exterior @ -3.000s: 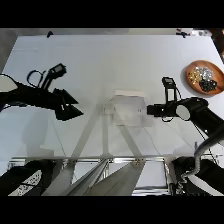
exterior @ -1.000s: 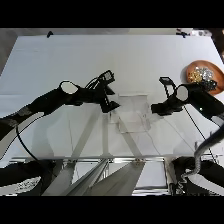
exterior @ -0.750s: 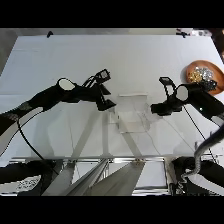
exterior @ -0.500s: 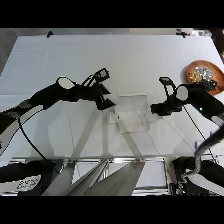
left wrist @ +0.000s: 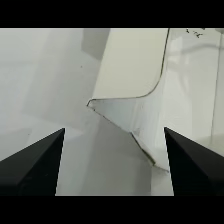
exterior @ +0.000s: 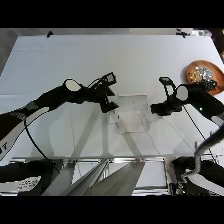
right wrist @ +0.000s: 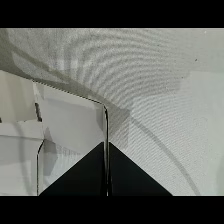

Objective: Fold the box and place the chain.

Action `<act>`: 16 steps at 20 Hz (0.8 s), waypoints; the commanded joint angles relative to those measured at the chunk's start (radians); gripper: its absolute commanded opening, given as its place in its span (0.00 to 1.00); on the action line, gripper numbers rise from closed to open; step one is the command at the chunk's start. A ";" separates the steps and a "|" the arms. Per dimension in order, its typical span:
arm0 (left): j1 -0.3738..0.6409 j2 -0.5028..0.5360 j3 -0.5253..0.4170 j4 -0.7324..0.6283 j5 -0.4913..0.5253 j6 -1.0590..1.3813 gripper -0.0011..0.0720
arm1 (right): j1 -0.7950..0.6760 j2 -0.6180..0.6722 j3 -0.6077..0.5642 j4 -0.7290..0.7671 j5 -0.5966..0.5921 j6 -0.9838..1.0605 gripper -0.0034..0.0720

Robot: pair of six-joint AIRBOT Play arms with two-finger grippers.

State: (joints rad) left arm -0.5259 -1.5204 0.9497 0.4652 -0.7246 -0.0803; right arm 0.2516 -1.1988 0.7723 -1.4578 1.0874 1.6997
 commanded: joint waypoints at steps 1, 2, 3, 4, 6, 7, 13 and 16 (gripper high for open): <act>-0.014 -0.030 0.006 -0.071 0.008 0.005 0.95 | 0.000 0.000 0.001 0.000 -0.002 0.000 0.05; -0.016 -0.042 0.014 -0.077 0.008 0.005 0.95 | 0.000 0.000 0.001 0.000 -0.002 0.000 0.05; -0.018 -0.056 0.026 -0.078 0.011 0.005 0.95 | 0.000 0.000 0.001 0.000 -0.002 0.000 0.05; -0.018 -0.071 0.041 -0.088 0.008 0.005 0.92 | 0.000 0.000 0.001 0.000 0.001 0.000 0.05; -0.018 -0.101 0.068 -0.114 -0.003 0.002 0.92 | 0.000 0.000 0.001 0.000 0.001 0.000 0.05; -0.018 -0.114 0.079 -0.117 -0.016 0.000 0.92 | 0.000 0.000 0.001 0.000 0.001 0.000 0.05; -0.018 -0.137 0.086 -0.090 -0.049 -0.015 0.52 | 0.000 0.000 0.001 0.000 0.001 0.000 0.05; -0.018 -0.137 0.086 -0.090 -0.050 -0.010 0.46 | 0.000 0.000 0.001 0.000 0.002 0.000 0.05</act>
